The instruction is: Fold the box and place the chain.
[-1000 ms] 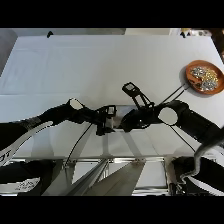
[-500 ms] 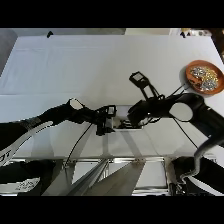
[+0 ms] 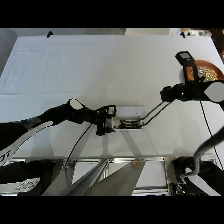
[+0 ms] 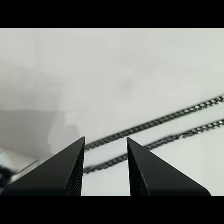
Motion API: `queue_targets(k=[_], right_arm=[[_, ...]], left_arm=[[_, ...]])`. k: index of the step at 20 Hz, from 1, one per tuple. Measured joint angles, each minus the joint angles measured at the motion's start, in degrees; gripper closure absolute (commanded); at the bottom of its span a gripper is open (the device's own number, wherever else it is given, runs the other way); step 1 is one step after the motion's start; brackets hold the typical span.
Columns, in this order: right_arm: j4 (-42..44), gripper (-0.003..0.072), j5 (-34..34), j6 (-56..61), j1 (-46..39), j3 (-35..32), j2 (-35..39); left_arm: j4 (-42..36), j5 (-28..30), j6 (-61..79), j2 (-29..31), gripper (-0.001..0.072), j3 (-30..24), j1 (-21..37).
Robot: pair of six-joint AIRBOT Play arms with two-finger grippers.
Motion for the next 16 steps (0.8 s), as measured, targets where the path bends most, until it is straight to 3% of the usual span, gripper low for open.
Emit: queue_targets(k=[5,7,8,13,16], right_arm=[[-0.50,0.0384,-3.19,0.83,-3.19,-0.24,-9.49],[-0.52,0.0296,-3.82,1.29,-3.30,-0.28,-13.31],[-0.59,0.0286,-3.98,1.51,-3.28,-0.28,-14.99],[-2.14,0.0296,-4.13,3.32,-3.19,-0.33,-19.37],[-4.37,0.0353,-4.50,5.99,-3.21,-0.33,-20.11]], left_arm=[[0.00,0.02,-0.02,0.00,0.0538,0.00,0.00],[0.00,0.02,-0.02,0.00,0.0538,0.00,0.00],[0.00,0.02,0.00,0.00,0.0538,0.00,0.00],[0.00,0.02,-0.02,0.00,0.0538,0.00,0.00],[0.00,0.02,0.00,0.00,0.0538,0.00,0.00]])
